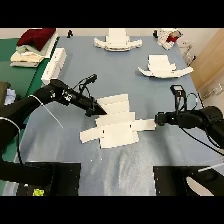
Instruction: Fold the box.
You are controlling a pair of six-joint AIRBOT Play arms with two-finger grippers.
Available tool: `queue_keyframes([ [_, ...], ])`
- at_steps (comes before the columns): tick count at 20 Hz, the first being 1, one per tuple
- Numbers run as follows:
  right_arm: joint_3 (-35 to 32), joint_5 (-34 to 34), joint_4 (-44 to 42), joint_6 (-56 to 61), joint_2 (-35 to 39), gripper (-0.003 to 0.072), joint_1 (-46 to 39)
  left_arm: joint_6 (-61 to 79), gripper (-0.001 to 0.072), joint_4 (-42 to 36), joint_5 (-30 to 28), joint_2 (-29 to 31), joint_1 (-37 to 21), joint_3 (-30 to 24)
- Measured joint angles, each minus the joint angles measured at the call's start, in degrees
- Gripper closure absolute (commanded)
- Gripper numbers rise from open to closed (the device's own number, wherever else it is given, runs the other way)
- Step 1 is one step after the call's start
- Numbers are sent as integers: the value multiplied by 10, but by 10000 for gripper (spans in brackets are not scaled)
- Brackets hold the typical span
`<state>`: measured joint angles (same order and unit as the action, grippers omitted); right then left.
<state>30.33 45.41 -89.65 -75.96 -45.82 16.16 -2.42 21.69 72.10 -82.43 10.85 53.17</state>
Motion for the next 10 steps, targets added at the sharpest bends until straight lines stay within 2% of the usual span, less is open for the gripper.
queue_keyframes([
  [3, 26, -15, 22, 43, 0, 240, -10, 46, 703, -3, -28, 29, 17, -11],
  [5, 40, -27, 30, 62, 0, 240, -13, 76, 703, -3, -65, 62, 41, -38],
  [8, 49, -44, 36, 78, 0, 240, -15, 121, 702, -9, -152, 130, 92, -106],
  [10, 52, -49, 37, 85, 0, 240, -15, 158, 700, -20, -233, 185, 134, -160],
])
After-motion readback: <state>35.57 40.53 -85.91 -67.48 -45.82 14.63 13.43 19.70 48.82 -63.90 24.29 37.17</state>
